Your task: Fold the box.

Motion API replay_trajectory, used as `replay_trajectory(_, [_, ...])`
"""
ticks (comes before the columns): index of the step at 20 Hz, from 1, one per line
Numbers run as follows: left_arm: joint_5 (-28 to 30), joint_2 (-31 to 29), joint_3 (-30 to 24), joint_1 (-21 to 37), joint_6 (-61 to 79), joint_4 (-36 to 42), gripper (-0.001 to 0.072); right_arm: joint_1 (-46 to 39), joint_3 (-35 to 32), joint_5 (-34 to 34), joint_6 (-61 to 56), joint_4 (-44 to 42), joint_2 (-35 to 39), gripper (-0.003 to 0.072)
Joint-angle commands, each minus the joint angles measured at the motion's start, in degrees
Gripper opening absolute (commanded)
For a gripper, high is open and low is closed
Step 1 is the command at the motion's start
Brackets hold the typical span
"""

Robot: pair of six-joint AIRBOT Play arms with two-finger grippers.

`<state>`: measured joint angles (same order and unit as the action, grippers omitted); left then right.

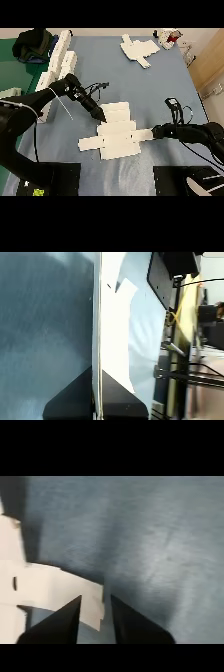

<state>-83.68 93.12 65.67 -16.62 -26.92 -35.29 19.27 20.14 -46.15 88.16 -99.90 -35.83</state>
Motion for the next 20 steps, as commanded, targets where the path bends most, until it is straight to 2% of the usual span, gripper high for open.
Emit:
replay_trajectory(1, [7.72, -7.82, -1.70, -3.04, 5.03, -0.13, 0.0006, -0.02, 2.60, -1.42, -16.39, 19.10, 0.07, 0.0505])
replay_trajectory(2, [10.78, -10.80, -3.13, -4.11, 6.27, -0.68, 0.0006, -0.02, 3.58, -1.73, -18.71, 20.13, 0.09, 0.0528])
replay_trajectory(5, [22.05, -22.27, -10.91, -7.80, 10.45, -1.18, 0.0006, -0.02, 6.40, -1.92, -23.34, 21.31, 0.17, 0.0527])
replay_trajectory(9, [41.00, -38.86, -25.38, -15.63, 20.65, -1.20, 0.0007, -0.02, 7.28, -1.70, -25.81, 21.27, 0.13, 0.0528])
replay_trajectory(10, [46.80, -41.83, -29.14, -18.03, 22.64, -1.16, 0.0008, -0.02, 7.28, -1.70, -25.92, 21.11, 0.13, 0.0528])
replay_trajectory(12, [53.46, -45.11, -34.73, -22.47, 22.71, -1.16, 0.0008, -0.02, 7.28, -1.66, -27.54, 21.11, 0.13, 0.0528])
replay_trajectory(16, [55.08, -43.89, -39.52, -29.18, 22.45, -1.18, 0.0012, -0.02, 7.28, -0.39, -29.94, 21.09, 0.13, 0.0527])
replay_trajectory(20, [54.82, -42.36, -38.97, -29.33, 19.39, -2.64, 0.0012, 0.00, 7.28, 0.59, -30.32, 20.50, 0.13, 0.0528])
